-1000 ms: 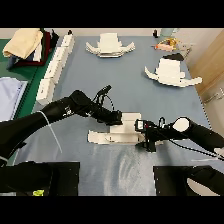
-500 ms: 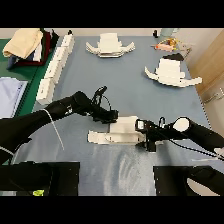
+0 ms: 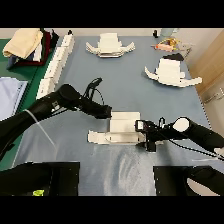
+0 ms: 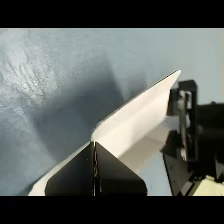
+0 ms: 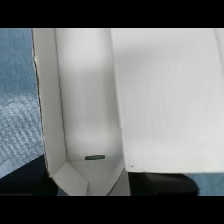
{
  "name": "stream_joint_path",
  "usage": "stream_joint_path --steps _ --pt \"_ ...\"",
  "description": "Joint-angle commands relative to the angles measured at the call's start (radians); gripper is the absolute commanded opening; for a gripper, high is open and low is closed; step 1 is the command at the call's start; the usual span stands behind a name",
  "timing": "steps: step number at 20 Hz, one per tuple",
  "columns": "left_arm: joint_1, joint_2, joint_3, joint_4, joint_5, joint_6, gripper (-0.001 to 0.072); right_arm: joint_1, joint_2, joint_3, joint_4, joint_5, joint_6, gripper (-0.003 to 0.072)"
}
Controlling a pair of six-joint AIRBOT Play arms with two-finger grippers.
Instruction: Fold the box.
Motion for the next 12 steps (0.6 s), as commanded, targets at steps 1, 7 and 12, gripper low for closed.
stream_joint_path --steps 1,7,12 --pt "0.057 0.133 0.002 0.060 -0.190 0.136 0.0013 0.000 0.001 0.001 0.003 0.000 0.003 0.0500" --pt "0.058 0.246 0.001 0.166 -0.255 0.487 0.0015 0.000 0.001 0.001 0.003 0.000 0.003 0.0501" --pt "0.074 0.245 -0.019 0.173 -0.229 0.740 0.0688 0.000 0.001 0.001 0.003 0.000 0.003 0.0500"
